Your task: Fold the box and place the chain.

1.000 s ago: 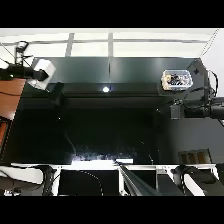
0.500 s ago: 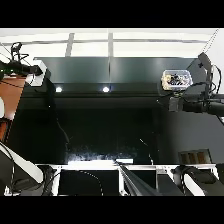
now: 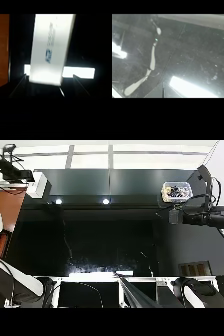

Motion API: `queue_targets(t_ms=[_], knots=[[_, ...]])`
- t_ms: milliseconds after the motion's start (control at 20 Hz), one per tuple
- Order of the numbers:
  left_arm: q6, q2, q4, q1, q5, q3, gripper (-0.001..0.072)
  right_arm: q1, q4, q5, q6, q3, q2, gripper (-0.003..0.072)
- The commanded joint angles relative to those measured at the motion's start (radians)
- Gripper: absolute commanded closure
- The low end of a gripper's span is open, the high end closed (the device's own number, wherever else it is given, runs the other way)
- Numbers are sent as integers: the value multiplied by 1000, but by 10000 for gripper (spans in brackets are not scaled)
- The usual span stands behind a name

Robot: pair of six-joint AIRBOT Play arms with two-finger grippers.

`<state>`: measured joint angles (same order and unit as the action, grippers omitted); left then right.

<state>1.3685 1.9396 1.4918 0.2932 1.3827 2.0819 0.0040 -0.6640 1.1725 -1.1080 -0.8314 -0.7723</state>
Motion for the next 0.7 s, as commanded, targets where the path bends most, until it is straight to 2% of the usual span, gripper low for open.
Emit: queue_targets(t_ms=[0, 50, 100, 150, 200, 250, 350, 450, 500, 550, 650], knots=[[130, -122, -131, -11, 304, -25, 83, 0, 1, 31, -3, -1, 1, 672], [192, -161, -156, -18, 386, -61, 334, 0, 1, 50, -3, -2, 1, 672], [234, -211, -180, -33, 429, -120, 540, 0, 0, 82, -3, -3, 1, 672], [236, -275, -216, -58, 413, -195, 578, 0, -18, 124, -5, -2, 1, 673], [233, -358, -236, -91, 340, -293, 649, 0, -63, 171, -40, -2, 2, 674], [232, -463, -242, -133, 214, -418, 679, 0, -118, 207, -89, -2, 3, 674], [220, -671, -244, -217, -45, -681, 679, 0, -248, 246, -149, -2, 18, 674], [156, -871, -268, -297, -238, -940, 679, 0, -398, 230, -195, -1, 51, 675], [138, -973, -285, -333, -320, -1071, 678, 0, -453, 190, -214, 11, 76, 675], [118, -1063, -305, -364, -388, -1188, 678, 0, -486, 101, -225, 43, 114, 676], [67, -1229, -346, -415, -488, -1396, 678, 0, -501, -138, -244, 142, 192, 676]])
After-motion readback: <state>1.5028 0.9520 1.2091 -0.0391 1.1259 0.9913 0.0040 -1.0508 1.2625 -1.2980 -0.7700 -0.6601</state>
